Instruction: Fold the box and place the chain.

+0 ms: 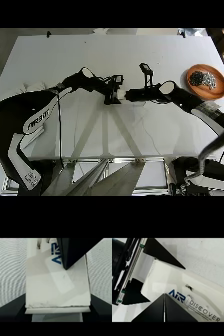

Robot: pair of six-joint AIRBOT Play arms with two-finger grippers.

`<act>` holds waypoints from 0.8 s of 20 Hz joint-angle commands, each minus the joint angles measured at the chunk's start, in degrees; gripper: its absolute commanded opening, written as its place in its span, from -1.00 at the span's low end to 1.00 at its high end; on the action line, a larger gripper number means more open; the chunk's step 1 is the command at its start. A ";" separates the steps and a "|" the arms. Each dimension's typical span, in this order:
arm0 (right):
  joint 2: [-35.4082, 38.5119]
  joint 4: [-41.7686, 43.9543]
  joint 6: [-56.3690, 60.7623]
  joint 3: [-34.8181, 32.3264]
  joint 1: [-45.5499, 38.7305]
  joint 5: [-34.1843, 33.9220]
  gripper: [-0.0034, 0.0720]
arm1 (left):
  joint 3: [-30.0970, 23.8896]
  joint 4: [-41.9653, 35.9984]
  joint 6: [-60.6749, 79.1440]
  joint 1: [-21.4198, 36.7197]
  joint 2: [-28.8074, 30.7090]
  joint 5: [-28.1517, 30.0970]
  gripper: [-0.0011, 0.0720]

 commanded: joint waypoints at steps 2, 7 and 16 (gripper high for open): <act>-0.04 -0.83 0.00 -0.09 0.04 -0.63 -0.87 | 0.04 -0.13 -0.04 0.04 0.02 0.26 -0.09; 0.24 -0.15 -0.02 -0.07 0.04 -2.40 -0.87 | 0.04 -0.11 -0.04 0.07 0.02 0.26 -0.09; 11.87 -1.33 -3.15 -0.07 -1.42 -6.47 -0.87 | 0.04 -0.11 -0.04 0.07 0.02 0.26 -0.09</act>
